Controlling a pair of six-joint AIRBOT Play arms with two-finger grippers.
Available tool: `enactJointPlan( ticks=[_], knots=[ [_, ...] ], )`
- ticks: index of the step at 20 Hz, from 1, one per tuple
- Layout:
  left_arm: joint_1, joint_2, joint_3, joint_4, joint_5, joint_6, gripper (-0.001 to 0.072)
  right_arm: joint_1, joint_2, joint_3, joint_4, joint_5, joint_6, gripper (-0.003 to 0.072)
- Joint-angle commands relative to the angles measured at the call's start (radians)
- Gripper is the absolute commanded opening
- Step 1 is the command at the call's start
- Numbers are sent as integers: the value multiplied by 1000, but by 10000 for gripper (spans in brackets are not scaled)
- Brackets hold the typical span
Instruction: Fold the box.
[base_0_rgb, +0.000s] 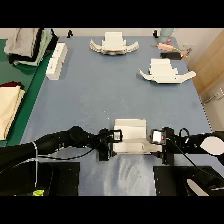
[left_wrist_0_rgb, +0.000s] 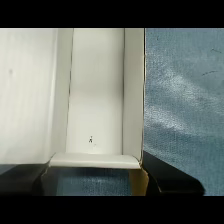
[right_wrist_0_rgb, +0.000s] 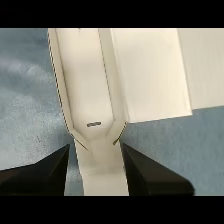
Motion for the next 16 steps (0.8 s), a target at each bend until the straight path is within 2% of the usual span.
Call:
enactJointPlan(
  ticks=[1, 6, 8, 9, 10, 12, 16],
  knots=[
    [0, 0, 1, 0, 0, 0, 315, 13, -55, -24, -28, -64, -59, 520],
    [0, 0, 1, 0, 0, 0, 315, 35, -130, -26, -20, -149, -89, 517],
    [0, 0, 1, 0, 0, 0, 315, 35, -146, -26, 18, -159, -104, 491],
    [0, 0, 1, 0, 0, 0, 315, 35, -153, -26, 38, -156, -103, 351],
    [0, 0, 1, 0, 0, 0, 315, 35, -158, -26, 54, -156, -103, 245],
    [0, 0, 1, 0, 0, 0, 315, 36, -163, -26, 86, -160, -104, 153],
    [0, 0, 1, 0, 0, 0, 315, 36, -164, -26, 146, -177, -140, 138]
  ],
)
